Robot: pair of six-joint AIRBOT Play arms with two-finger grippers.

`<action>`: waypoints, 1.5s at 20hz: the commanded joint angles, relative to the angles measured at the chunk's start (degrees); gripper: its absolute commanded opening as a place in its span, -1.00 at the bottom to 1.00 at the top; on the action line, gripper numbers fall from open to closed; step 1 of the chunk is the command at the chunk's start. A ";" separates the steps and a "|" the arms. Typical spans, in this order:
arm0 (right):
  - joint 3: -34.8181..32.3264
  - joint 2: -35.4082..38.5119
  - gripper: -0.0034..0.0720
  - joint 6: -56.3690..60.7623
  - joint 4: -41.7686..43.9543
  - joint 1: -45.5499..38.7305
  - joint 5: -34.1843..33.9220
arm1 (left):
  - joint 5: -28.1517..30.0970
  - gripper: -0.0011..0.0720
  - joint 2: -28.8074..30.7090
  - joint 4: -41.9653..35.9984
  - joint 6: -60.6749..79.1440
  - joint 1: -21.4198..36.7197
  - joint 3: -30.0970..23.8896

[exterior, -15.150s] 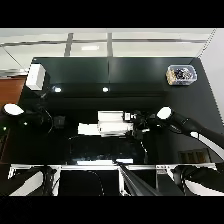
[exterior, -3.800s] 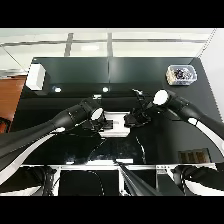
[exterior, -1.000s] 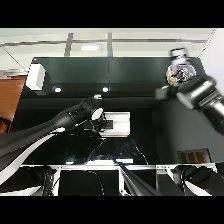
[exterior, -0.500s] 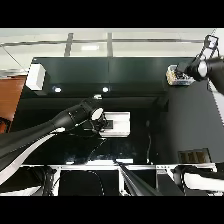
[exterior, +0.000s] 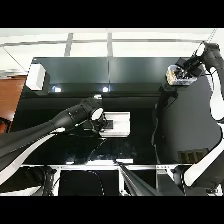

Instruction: Fold the box and place the chain.

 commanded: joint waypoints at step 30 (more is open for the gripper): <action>3.19 53.96 -0.88 -27.12 22.43 3.19 14.75 | 0.00 -0.90 -0.02 -0.02 0.02 0.04 0.00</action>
